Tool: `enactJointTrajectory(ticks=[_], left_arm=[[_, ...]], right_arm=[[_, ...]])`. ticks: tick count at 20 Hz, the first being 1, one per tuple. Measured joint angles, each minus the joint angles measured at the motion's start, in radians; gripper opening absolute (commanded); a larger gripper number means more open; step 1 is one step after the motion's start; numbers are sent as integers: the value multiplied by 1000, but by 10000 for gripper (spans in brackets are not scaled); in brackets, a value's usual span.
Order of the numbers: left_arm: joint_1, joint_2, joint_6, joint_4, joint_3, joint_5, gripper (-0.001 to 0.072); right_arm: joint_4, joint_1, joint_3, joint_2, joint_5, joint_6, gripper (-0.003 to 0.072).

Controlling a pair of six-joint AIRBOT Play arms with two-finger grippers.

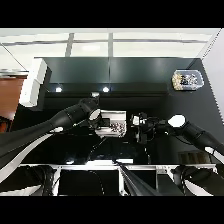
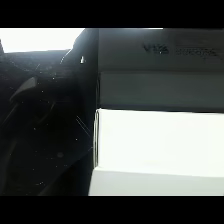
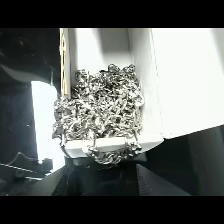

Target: Fold the box and place the chain.

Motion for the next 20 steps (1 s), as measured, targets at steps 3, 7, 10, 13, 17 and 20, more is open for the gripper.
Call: enactJointTrajectory(ticks=[3,7,10,13,17,20], left_arm=[[0,0,0,0,0,0,34],[0,0,0,0,0,0,34],[0,0,0,0,0,0,35],[0,0,0,0,0,0,34],[0,0,0,0,0,0,34],[0,0,0,0,0,-1,34]], right_arm=[[16,0,0,-7,-16,-18,461],[43,0,0,-10,-23,-31,460],[53,0,0,-10,-26,-35,460],[74,0,0,-10,-26,-41,388],[88,0,0,-10,-24,-45,177],[92,0,0,-10,-23,-45,17]])
